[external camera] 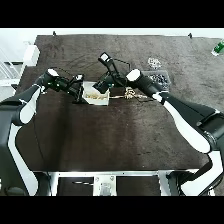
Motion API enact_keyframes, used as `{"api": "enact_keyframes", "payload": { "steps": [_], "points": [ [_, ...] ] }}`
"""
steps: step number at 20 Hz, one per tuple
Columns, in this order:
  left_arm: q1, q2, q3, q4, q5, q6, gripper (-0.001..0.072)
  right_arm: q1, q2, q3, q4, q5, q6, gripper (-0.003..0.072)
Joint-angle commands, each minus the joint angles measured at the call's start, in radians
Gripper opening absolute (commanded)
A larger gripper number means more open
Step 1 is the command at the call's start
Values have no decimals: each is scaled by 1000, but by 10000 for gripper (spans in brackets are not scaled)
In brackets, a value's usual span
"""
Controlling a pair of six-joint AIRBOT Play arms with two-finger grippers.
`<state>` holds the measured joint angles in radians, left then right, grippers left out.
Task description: Fold the box and place the chain.
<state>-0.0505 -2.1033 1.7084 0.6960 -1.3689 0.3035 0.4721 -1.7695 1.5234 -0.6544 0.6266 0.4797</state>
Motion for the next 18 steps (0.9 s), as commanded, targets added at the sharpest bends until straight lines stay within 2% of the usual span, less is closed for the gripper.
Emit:
{"api": "enact_keyframes", "payload": {
  "steps": [1, 3, 6, 7, 12, 18],
  "points": [
    [0, 0, 1, 0, 0, 0, 556, -73, 79, -9, -158, 127, -13, 573],
    [0, 0, 1, 0, 0, 0, 555, -156, 111, -9, -212, 214, -22, 573],
    [0, 0, 1, 0, 0, 0, 556, -265, 90, -10, -246, 333, -122, 540],
    [0, 0, 1, 0, 0, 0, 556, -287, 75, -10, -249, 353, -161, 486],
    [0, 0, 1, 0, 0, 0, 556, -301, -23, -10, -249, 362, -340, 473],
    [0, 0, 1, 0, 0, 0, 556, -272, -91, -10, -306, 362, -386, 424]
  ]
}}
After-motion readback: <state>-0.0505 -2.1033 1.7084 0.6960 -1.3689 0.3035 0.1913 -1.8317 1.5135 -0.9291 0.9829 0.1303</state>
